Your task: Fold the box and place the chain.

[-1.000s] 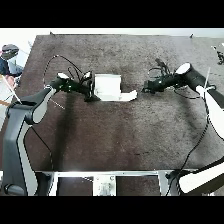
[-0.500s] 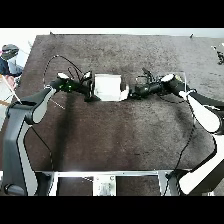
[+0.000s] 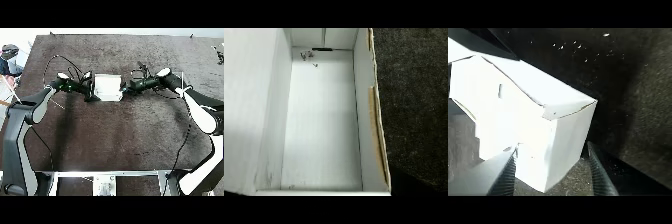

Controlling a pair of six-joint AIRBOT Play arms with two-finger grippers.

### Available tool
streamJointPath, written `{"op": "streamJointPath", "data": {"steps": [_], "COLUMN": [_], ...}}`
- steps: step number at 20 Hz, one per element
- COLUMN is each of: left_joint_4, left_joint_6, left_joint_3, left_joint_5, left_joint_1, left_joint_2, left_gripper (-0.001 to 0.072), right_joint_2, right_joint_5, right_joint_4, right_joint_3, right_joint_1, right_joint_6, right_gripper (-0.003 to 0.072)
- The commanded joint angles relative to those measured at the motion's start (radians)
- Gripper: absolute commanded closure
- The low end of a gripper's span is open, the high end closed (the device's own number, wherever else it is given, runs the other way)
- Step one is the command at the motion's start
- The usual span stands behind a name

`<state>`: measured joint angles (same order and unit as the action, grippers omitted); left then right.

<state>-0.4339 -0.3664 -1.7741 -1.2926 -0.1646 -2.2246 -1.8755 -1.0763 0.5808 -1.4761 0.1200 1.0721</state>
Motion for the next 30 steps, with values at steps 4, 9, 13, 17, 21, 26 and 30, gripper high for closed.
{"op": "streamJointPath", "data": {"steps": [4,9,13,17,21,26,30], "left_joint_4": [0.0,0.0,0.0,0.0,0.0,0.0,0.001], "left_joint_6": [0.0,0.0,0.0,0.0,0.0,0.0,0.0], "left_joint_3": [0.0,0.0,0.0,0.0,0.0,0.0,0.0], "left_joint_5": [0.001,0.001,0.001,0.001,0.001,0.001,0.001], "left_joint_1": [0.0,0.0,0.0,0.0,0.0,0.0,0.0], "left_joint_2": [-0.001,-0.001,-0.001,-0.001,-0.001,-0.001,-0.001], "left_gripper": [0.0255,0.0255,0.0255,0.0255,0.0255,0.0255,0.0254], "right_joint_2": [0.0,0.0,-0.004,-0.035,-0.111,-0.204,-0.209], "right_joint_5": [0.0,-0.027,0.004,-0.015,-0.14,-0.264,-0.262], "right_joint_4": [0.137,0.39,0.495,0.64,0.766,0.931,0.979], "right_joint_3": [-0.085,-0.171,-0.181,-0.237,-0.407,-0.554,-0.553], "right_joint_1": [0.075,0.14,0.186,0.224,0.283,0.331,0.338], "right_joint_6": [0.151,0.354,0.443,0.578,0.645,0.768,0.848], "right_gripper": [0.0225,0.0225,0.0225,0.0225,0.0225,0.0226,0.0226]}}
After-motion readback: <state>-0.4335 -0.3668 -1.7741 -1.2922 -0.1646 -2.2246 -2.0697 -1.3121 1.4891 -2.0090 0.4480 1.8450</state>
